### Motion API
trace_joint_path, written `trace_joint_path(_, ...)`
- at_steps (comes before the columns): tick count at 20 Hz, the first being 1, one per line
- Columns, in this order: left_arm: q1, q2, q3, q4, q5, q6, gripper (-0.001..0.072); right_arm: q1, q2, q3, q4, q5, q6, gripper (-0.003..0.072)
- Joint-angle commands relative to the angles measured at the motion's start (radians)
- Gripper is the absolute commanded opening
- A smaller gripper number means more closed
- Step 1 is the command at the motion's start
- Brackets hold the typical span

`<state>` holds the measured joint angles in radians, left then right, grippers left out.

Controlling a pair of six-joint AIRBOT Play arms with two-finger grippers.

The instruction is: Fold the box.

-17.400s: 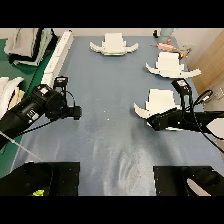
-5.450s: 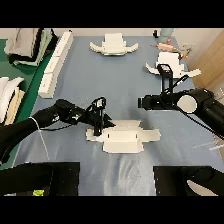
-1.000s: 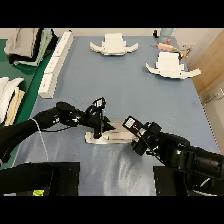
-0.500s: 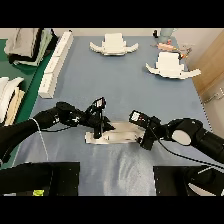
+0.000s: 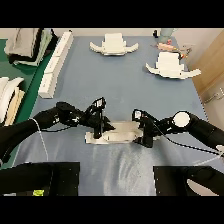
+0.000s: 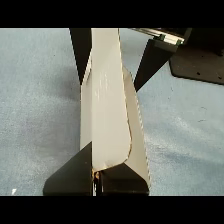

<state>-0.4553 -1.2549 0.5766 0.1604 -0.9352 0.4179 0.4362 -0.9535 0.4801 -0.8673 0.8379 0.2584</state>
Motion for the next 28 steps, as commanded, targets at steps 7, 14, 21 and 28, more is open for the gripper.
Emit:
trace_joint_path(7,0.0,0.0,0.0,0.0,0.0,0.0,0.0015,-0.013,-0.039,0.0,-0.042,0.085,-0.119,0.0704)
trace_joint_path(14,0.0,0.0,0.0,0.0,0.0,0.0,0.0015,-0.045,-0.097,0.0,0.03,0.051,-0.286,0.0694)
trace_joint_path(21,0.0,0.0,0.0,0.0,0.0,0.0,0.0015,-0.071,-0.099,-0.042,0.103,0.021,-0.368,0.062)
trace_joint_path(28,0.0,0.0,0.0,0.0,0.0,0.0,0.0015,-0.071,-0.099,-0.05,0.167,0.009,-0.443,0.0575)
